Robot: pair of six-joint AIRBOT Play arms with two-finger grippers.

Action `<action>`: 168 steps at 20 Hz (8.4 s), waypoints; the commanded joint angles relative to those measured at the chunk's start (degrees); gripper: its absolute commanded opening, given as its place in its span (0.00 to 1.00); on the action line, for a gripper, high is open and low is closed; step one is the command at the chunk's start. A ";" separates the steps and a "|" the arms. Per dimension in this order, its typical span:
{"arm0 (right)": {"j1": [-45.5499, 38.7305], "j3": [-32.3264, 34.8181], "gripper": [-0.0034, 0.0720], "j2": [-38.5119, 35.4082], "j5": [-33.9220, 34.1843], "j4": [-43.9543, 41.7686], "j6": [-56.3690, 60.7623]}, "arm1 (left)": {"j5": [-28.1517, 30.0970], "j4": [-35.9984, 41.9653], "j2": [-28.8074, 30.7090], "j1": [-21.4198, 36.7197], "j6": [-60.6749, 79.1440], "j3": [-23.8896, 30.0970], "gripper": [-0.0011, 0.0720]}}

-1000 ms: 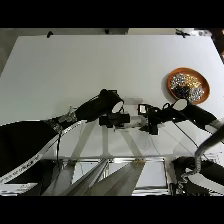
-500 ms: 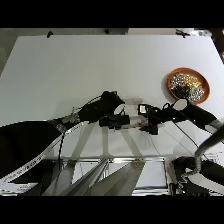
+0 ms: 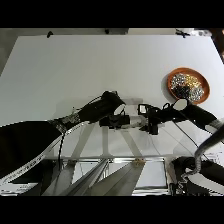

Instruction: Fold the box and place the chain.

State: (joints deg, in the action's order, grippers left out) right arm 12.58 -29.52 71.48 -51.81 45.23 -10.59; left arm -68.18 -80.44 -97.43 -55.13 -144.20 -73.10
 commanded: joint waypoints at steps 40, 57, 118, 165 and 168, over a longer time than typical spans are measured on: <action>-0.02 0.02 0.65 -0.04 0.00 -0.04 -0.02 | 23.39 46.49 16.04 18.32 149.57 31.56 0.99; -0.02 0.02 0.65 -0.04 0.00 -0.07 0.00 | 26.29 52.94 13.49 16.22 152.08 31.56 0.99; -0.09 0.02 0.89 -21.29 -6.34 23.30 22.10 | 22.40 53.24 10.62 14.43 152.71 31.56 0.36; -0.09 -4.00 0.32 -20.83 -17.14 27.08 17.57 | 28.41 53.81 10.60 14.38 147.60 31.56 0.14; -0.09 -4.00 0.35 -17.18 -14.51 23.96 17.18 | 29.51 54.25 10.60 14.40 147.67 31.56 0.14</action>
State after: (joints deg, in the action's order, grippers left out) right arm 12.51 -33.45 51.94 -66.76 69.91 7.03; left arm -43.66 -27.81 -86.80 -40.75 3.27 -41.47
